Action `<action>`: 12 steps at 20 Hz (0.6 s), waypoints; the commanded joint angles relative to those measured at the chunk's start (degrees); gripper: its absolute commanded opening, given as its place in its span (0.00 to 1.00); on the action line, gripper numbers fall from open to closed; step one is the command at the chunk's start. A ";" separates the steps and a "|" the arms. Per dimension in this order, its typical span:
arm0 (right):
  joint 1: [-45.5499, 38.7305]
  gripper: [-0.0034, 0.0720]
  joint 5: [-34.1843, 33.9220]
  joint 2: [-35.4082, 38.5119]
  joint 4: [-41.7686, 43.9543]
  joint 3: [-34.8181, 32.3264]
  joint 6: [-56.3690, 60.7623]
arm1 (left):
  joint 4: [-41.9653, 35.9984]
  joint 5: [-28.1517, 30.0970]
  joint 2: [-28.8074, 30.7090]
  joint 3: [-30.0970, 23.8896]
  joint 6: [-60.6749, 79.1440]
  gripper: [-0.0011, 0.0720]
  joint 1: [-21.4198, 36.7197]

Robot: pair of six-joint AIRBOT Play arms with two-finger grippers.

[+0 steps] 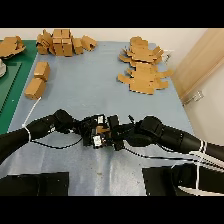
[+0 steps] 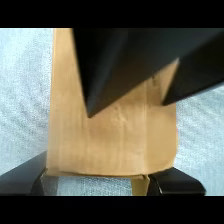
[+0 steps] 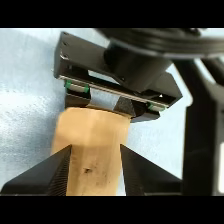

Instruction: Fold the box.

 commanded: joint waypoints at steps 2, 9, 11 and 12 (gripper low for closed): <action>0.13 0.69 0.79 -1.55 -2.49 -0.02 2.51 | 0.00 0.00 0.02 -0.02 0.00 0.73 0.00; 0.22 0.69 0.76 -1.07 -3.17 -0.02 8.81 | 0.00 0.00 0.02 -0.02 0.00 0.73 0.00; 0.22 0.68 0.79 -1.09 -3.17 -0.02 8.81 | 0.00 0.00 0.02 -0.02 0.00 0.73 0.00; 0.22 0.67 0.79 -1.09 -3.19 -0.04 8.79 | 0.00 0.00 0.02 -0.02 0.00 0.73 0.00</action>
